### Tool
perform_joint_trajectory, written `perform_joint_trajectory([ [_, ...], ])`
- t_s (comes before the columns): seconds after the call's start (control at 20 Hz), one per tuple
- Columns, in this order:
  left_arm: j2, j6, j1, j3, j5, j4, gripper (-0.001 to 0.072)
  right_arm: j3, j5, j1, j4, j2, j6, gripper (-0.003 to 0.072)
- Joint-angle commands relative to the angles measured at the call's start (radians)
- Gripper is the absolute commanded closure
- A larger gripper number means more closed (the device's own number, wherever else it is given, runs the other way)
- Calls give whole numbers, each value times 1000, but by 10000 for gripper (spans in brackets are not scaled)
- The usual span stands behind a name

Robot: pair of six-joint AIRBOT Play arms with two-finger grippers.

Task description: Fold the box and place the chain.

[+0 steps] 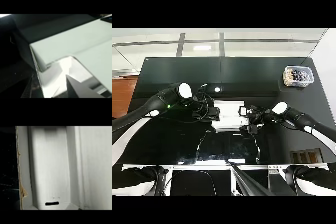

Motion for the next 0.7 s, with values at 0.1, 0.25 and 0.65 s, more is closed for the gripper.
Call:
perform_joint_trajectory([
  [0.1, 0, -95, -33, 43, -13, 83, 319, 0, 0, 0, 0, -1, 0, 442],
  [0.25, 0, -267, -103, 70, -19, 229, 319, 0, -1, 0, 0, -1, 0, 441],
  [0.65, -1, -307, -152, 82, 11, 249, 376, 0, -1, 0, 0, -1, 0, 441],
])
